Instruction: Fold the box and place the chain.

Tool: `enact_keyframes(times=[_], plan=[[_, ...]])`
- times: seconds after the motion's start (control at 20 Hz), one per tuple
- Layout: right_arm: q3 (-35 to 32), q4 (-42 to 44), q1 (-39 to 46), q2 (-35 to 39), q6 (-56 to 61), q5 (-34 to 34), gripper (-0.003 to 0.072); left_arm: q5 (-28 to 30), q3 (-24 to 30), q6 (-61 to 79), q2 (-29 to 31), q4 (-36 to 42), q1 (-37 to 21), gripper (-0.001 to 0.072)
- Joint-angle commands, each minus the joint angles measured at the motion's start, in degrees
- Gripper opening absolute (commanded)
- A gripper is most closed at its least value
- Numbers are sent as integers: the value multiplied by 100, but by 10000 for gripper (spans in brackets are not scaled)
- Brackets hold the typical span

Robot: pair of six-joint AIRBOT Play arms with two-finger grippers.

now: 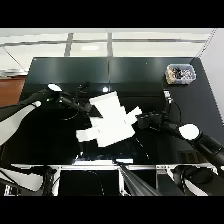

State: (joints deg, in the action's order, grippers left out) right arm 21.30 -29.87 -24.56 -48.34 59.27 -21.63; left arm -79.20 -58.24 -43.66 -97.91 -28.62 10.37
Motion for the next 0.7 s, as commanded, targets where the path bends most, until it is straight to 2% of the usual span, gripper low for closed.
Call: enact_keyframes(times=[0.0,0.05,0.1,0.15,0.2,0.25,0.3,0.35,0.4,0.45,0.5,0.55,0.65], plan=[[-4,0,-2,-2,4,-33,28,-592,-525,487,-387,-575,208,331],[-4,-2,-2,-2,4,-44,28,-584,-608,494,-442,-634,236,329],[-4,-20,-2,-2,4,-66,28,-573,-673,494,-487,-629,245,294],[-4,-24,-2,-2,4,-83,28,-577,-730,520,-529,-629,243,208],[-4,-26,-2,-2,4,-92,28,-595,-776,568,-566,-627,232,181],[-4,-42,-2,-2,2,-111,27,-592,-811,595,-595,-632,232,113],[-4,-72,-2,-2,-4,-129,28,-575,-835,603,-621,-629,232,97],[-2,-85,-2,-2,-52,-153,28,-553,-852,671,-634,-627,232,26],[0,-85,-2,-2,-166,-168,30,-553,-855,809,-632,-584,232,27],[11,-87,4,0,-273,-168,157,-553,-863,820,-632,-557,232,26],[85,-293,55,2,-293,-243,569,-627,-887,820,-623,-568,232,25],[251,-667,170,7,-286,-516,708,-708,-898,815,-590,-603,229,24],[855,-1755,605,7,-280,-1591,706,-780,-890,772,-393,-833,232,23]])
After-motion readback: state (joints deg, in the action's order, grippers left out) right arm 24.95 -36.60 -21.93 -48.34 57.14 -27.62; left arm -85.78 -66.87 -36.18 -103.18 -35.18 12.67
